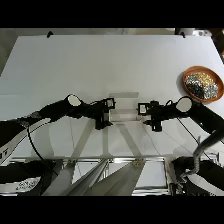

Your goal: Fold the box and place the chain.

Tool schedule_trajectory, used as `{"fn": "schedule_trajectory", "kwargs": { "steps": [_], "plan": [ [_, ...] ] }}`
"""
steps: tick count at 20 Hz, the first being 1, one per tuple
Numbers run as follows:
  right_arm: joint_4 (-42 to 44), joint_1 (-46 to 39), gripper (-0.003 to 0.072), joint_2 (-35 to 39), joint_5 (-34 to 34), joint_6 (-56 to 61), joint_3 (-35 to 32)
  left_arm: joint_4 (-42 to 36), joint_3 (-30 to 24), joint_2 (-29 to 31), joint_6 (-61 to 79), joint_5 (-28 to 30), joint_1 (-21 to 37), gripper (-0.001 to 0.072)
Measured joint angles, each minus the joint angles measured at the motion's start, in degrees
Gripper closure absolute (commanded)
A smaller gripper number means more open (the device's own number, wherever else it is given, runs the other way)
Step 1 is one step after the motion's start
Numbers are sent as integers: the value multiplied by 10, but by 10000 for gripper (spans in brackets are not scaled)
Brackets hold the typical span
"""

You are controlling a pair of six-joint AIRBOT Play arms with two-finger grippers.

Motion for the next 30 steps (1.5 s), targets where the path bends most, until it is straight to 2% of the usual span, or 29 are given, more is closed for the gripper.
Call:
{"fn": "schedule_trajectory", "kwargs": {
  "steps": [4,6,9,11,22,30],
  "plan": [
    [26,-2,352,-7,-12,-24,0,0,0,0,0,0,0,700],
    [32,-2,413,-11,-14,-30,0,0,0,0,0,0,0,700],
    [37,-1,422,-20,-22,-35,0,0,0,0,0,0,0,700],
    [39,4,462,-24,-30,-36,0,0,0,0,-1,0,0,700],
    [40,39,463,-31,-80,-49,3,-1,0,0,-2,0,0,700],
    [19,43,466,-31,-82,-56,3,0,0,0,0,0,0,700]
  ]
}}
